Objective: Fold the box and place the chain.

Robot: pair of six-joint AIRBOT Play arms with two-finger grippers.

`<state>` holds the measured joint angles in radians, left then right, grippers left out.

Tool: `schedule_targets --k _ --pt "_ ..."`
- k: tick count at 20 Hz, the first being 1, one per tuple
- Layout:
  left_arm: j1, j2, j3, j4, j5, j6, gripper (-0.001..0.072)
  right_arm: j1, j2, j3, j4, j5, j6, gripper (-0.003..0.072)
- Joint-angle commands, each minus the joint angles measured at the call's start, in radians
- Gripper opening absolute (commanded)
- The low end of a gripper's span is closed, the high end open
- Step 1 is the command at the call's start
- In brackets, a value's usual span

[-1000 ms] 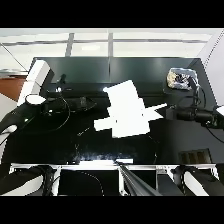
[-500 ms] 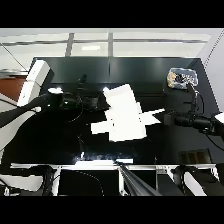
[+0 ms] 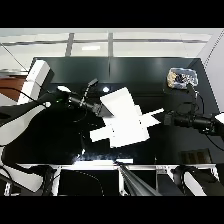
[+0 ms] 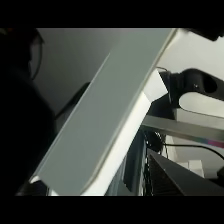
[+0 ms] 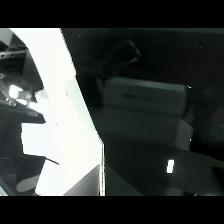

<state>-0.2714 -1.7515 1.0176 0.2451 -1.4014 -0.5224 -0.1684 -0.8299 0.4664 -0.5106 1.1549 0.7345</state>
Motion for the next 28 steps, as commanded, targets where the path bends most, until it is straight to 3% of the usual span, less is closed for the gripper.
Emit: schedule_targets --k 1,3,4,7,8,12,13,14,15,16,17,18,23,25,28 --pt "-0.001 -0.011 0.007 0.008 -0.087 0.086 0.0702 0.001 0.002 -0.001 0.003 -0.005 0.014 0.0028" --pt "-0.01 -0.011 0.007 0.017 -0.098 0.113 0.0671 0.001 0.002 -0.001 0.003 -0.014 0.018 0.0028" --pt "-0.016 -0.011 0.008 0.039 -0.098 0.122 0.0618 0.001 0.002 -0.001 0.003 -0.015 0.018 0.0028" --pt "-0.046 -0.011 0.008 0.118 -0.073 0.129 0.0592 0.001 0.002 -0.001 0.002 -0.015 0.018 0.0028" --pt "-0.052 -0.011 0.008 0.115 -0.059 0.13 0.048 0.001 0.002 -0.001 0.001 -0.015 0.018 0.0028" --pt "-0.052 -0.011 0.01 0.019 -0.043 0.129 0.0402 0.001 0.002 -0.001 -0.018 -0.016 0.018 0.0028" --pt "-0.053 -0.011 0.011 0.019 -0.047 0.129 0.0351 0.001 0.002 -0.001 -0.025 -0.016 0.018 0.0028" --pt "-0.052 -0.011 0.011 0.023 -0.052 0.13 0.0217 0.001 0.002 -0.001 -0.026 -0.017 0.018 0.0028" --pt "-0.051 -0.011 0.011 0.031 -0.06 0.13 0.0131 0.001 0.002 -0.001 -0.026 -0.018 0.018 0.0028" --pt "-0.051 -0.011 0.011 0.037 -0.071 0.13 0.0082 0.001 0.002 -0.001 -0.026 -0.015 0.018 0.0029" --pt "-0.051 -0.011 0.011 0.042 -0.08 0.13 0.0025 0.001 0.002 -0.001 -0.026 -0.01 0.019 0.0099" --pt "-0.049 -0.011 0.012 0.048 -0.089 0.13 0.0025 0.0 0.002 0.0 -0.044 -0.016 0.049 0.0694" --pt "-0.043 0.041 0.056 0.166 -0.081 0.125 0.0019 -0.073 0.002 0.1 -0.379 -0.008 0.07 0.0706" --pt "-0.06 0.133 0.065 0.298 -0.006 0.118 0.0018 -0.121 0.002 0.162 -0.464 -0.037 0.068 0.0706" --pt "-0.135 0.301 0.056 0.519 0.172 0.16 0.002 -0.13 0.002 0.204 -0.534 -0.195 0.068 0.0705"
